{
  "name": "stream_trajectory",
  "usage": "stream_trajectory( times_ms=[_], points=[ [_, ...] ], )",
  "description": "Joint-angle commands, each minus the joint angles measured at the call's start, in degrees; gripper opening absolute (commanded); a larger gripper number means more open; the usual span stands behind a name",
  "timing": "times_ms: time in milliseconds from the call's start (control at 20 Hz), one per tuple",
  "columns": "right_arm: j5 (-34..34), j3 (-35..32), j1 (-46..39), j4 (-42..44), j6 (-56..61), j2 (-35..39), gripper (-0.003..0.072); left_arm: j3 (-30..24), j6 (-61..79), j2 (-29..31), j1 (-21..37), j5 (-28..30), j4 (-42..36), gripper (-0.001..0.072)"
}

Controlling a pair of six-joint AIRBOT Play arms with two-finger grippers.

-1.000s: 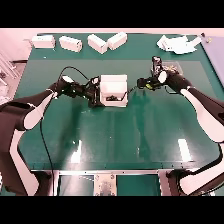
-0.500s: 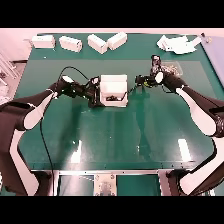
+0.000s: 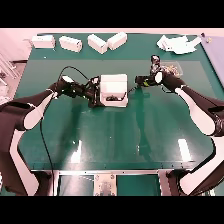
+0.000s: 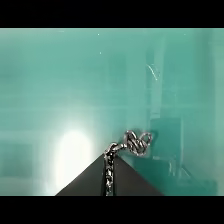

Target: Fold the box and place the chain.

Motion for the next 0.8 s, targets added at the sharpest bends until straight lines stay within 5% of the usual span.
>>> stream_trajectory(
  times_ms=[0, 450, 750],
  points=[
    [0.5, 0.1, 0.1, -0.9, 0.0, 3.5, -0.0001, 0.0, 0.0, 0.0, 0.0, 0.0, 0.0, 0.0526],
    [7.0, 0.1, 8.5, -11.8, -0.3, 31.1, -0.0001, 0.0, 0.0, 0.0, 0.0, 0.0, 0.0, 0.0526],
    [7.0, 0.1, 18.2, -13.4, -3.8, 38.9, -0.0001, 0.0, 0.0, 0.0, 0.0, 0.0, 0.0, 0.0526]
  ],
)
